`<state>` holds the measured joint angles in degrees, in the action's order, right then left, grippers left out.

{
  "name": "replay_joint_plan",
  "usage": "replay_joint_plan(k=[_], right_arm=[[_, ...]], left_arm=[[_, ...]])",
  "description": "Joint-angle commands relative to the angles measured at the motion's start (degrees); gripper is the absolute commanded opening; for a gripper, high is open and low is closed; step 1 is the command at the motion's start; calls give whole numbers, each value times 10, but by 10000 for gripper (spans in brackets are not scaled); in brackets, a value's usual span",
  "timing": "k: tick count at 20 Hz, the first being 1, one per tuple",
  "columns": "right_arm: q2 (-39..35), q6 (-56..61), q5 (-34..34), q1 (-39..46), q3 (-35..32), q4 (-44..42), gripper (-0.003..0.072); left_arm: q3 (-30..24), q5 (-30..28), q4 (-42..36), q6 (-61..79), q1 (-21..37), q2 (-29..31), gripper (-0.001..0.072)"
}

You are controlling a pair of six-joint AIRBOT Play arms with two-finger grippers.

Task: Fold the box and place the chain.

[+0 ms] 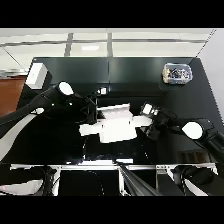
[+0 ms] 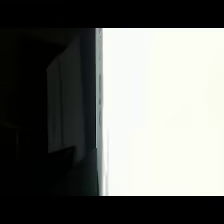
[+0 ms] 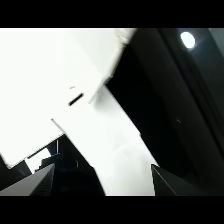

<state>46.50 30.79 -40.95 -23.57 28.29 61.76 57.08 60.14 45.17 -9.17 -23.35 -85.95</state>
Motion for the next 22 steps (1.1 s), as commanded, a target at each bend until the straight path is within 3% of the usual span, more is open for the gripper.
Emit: replay_joint_plan(k=[1,4,6,14,22], right_arm=[[23,-156,-13,-13,-1,-89,701],[70,-267,-38,-14,-1,-160,700],[99,-324,-38,-18,-1,-160,701],[123,-345,-36,-45,-1,-146,701],[172,-345,81,-120,-1,-196,701]], left_arm=[[-3,-31,39,-2,-8,-1,25],[-3,-29,39,-2,-8,-1,25],[-3,-24,39,-2,-8,-1,27],[11,16,67,1,-9,-1,26],[11,18,68,-3,-9,-1,26]])
